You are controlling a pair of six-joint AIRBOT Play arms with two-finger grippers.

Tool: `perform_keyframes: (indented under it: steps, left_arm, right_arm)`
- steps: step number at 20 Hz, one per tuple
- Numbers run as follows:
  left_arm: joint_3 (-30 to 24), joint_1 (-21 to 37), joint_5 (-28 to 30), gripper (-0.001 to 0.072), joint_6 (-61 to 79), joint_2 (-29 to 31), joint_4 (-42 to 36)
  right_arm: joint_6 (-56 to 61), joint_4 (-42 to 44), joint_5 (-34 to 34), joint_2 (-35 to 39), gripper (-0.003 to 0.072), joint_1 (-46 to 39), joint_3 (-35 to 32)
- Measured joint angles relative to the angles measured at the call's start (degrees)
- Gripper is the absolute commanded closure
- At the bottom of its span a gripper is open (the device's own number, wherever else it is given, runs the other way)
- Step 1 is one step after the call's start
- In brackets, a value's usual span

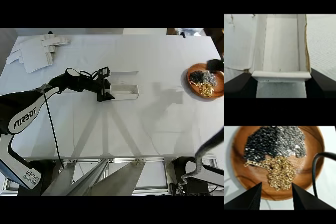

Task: Fold the box and place the chain.

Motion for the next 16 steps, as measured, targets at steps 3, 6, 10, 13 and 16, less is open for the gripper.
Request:
perform_keyframes:
  steps: [3, 6, 10, 13, 16]
  left_arm:
    - [0.00, 0.00, 0.02, 0.0432, 0.00, 0.00, 0.02]
    - [0.00, 0.00, 0.02, 0.0432, 0.00, 0.00, 0.02]
    - [0.00, 0.00, 0.02, 0.0432, 0.00, 0.00, 0.02]
    - [0.00, 0.00, 0.00, 0.0432, 0.00, 0.00, 0.02]
    - [0.00, 0.00, 0.00, 0.0432, 0.00, 0.00, 0.02]
  right_arm:
    - [-3.26, 3.34, -1.44, -4.48, 0.0222, -5.88, 0.00]
    - [-5.86, 6.62, -3.13, -9.49, 0.0222, -8.50, 0.00]
    - [-6.45, 8.04, -4.98, -15.17, 0.0223, -9.64, 0.00]
    - [-5.27, 8.70, -5.73, -18.53, 0.0260, -9.90, 0.02]
    - [-4.50, 9.03, -6.86, -20.15, 0.0370, -9.99, 0.09]
